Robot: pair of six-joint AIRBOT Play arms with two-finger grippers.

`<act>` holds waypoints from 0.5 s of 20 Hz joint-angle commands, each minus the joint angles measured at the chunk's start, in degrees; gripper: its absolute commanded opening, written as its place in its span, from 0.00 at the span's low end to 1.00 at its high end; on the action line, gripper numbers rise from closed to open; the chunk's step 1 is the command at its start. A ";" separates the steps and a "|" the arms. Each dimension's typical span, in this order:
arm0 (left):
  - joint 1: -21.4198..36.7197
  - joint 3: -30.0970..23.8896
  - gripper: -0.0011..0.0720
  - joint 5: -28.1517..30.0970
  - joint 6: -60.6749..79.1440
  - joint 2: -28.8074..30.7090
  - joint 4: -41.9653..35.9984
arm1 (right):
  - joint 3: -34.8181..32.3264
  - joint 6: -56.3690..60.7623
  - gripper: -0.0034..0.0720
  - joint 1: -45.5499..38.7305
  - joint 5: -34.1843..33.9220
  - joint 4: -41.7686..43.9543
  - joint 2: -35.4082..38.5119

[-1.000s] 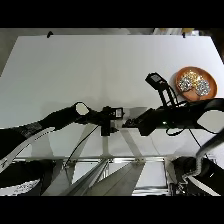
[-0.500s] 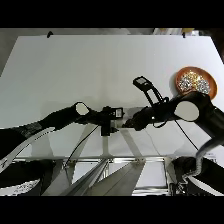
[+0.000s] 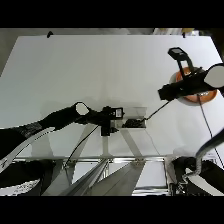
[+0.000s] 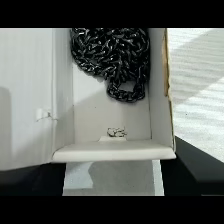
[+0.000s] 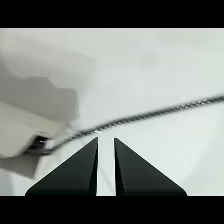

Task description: Fold the box and place the chain.

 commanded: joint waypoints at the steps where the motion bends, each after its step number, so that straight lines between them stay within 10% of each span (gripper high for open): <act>1: -0.04 0.00 0.30 0.02 0.02 0.04 0.00 | -1.57 -0.09 0.25 -3.98 -1.01 -7.43 -5.38; 5: -0.04 0.00 0.30 0.02 0.02 0.04 0.00 | -2.08 -0.07 0.57 -3.96 -3.26 -7.23 -13.55; 10: -0.04 0.00 0.30 0.04 0.02 0.04 0.00 | -2.08 0.61 0.57 -3.19 -4.13 -7.06 -19.82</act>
